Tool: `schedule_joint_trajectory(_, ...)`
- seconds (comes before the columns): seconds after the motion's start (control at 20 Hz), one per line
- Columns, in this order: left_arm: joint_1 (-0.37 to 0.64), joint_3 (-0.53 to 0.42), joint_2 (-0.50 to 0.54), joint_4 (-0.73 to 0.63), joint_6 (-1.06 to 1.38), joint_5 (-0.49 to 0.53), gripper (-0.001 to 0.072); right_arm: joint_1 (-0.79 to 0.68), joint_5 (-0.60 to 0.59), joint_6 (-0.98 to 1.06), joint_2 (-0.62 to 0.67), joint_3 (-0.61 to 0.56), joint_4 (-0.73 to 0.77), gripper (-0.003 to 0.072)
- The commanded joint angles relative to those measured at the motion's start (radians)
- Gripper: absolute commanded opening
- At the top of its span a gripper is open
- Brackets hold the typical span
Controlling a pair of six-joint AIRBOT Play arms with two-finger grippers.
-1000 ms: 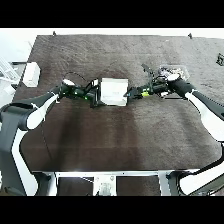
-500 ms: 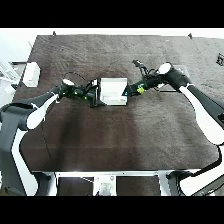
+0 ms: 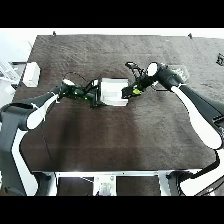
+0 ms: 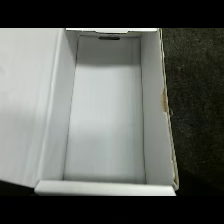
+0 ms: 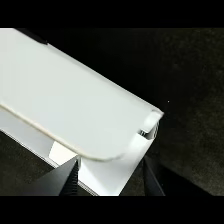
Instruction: Fold the box and place the chain.
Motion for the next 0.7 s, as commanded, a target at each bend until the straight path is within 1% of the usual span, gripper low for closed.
schedule_joint_trajectory(0.0, 0.0, 0.0, 0.0, -0.001, 0.0, 0.0, 0.053, 0.029, -0.047, 0.095, 0.0, 0.002, -0.069, 0.0476)
schedule_joint_trajectory(0.15, 0.0, 0.0, 0.0, -0.001, 0.0, -0.001, 0.053, 0.057, -0.058, 0.145, 0.0, 0.002, -0.083, 0.0475)
schedule_joint_trajectory(0.3, 0.0, 0.0, 0.0, -0.001, 0.0, -0.001, 0.053, 0.086, -0.076, 0.284, 0.0, 0.002, -0.191, 0.0474)
schedule_joint_trajectory(0.4, 0.0, 0.0, 0.0, -0.001, 0.0, -0.001, 0.053, 0.1, -0.099, 0.34, 0.0, 0.002, -0.226, 0.0473)
schedule_joint_trajectory(0.65, 0.0, 0.0, 0.0, -0.001, 0.0, -0.002, 0.053, 0.125, -0.098, 0.468, -0.019, 0.002, -0.325, 0.0467)
